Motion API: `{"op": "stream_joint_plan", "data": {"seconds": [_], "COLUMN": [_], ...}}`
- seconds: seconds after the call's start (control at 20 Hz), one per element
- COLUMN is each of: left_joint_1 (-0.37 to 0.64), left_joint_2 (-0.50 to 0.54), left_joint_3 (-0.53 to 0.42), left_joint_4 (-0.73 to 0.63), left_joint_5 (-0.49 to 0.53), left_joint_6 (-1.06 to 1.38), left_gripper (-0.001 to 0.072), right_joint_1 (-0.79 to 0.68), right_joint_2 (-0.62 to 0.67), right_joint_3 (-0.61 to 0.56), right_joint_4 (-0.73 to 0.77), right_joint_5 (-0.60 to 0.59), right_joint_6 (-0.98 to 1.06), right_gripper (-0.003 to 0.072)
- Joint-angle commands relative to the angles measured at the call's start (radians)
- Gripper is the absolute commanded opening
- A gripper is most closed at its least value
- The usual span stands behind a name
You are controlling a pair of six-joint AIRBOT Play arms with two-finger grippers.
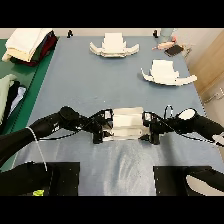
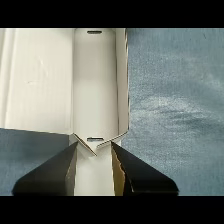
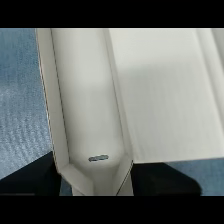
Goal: Fold the box.
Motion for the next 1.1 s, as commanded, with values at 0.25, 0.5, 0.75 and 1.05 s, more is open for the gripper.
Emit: {"op": "stream_joint_plan", "data": {"seconds": [0.25, 0.5, 0.75, 1.05], "left_joint_1": [0.006, -0.005, -0.027, -0.048], "left_joint_2": [0.001, 0.000, -0.012, -0.024], "left_joint_3": [0.001, 0.001, 0.001, 0.001], "left_joint_4": [0.130, 0.097, -0.029, -0.041], "left_joint_5": [0.029, -0.005, 0.019, 0.067], "left_joint_6": [-0.153, -0.162, -0.074, -0.035], "left_gripper": [0.0314, 0.0312, 0.0281, 0.0162], "right_joint_1": [0.000, 0.000, 0.000, 0.000], "right_joint_2": [-0.001, -0.001, -0.001, -0.001], "right_joint_3": [0.001, 0.001, 0.001, 0.001], "right_joint_4": [0.004, 0.003, 0.004, 0.004], "right_joint_5": [0.000, -0.001, 0.000, 0.000], "right_joint_6": [0.004, 0.004, 0.004, 0.004], "right_gripper": [0.0513, 0.0513, 0.0513, 0.0513]}}
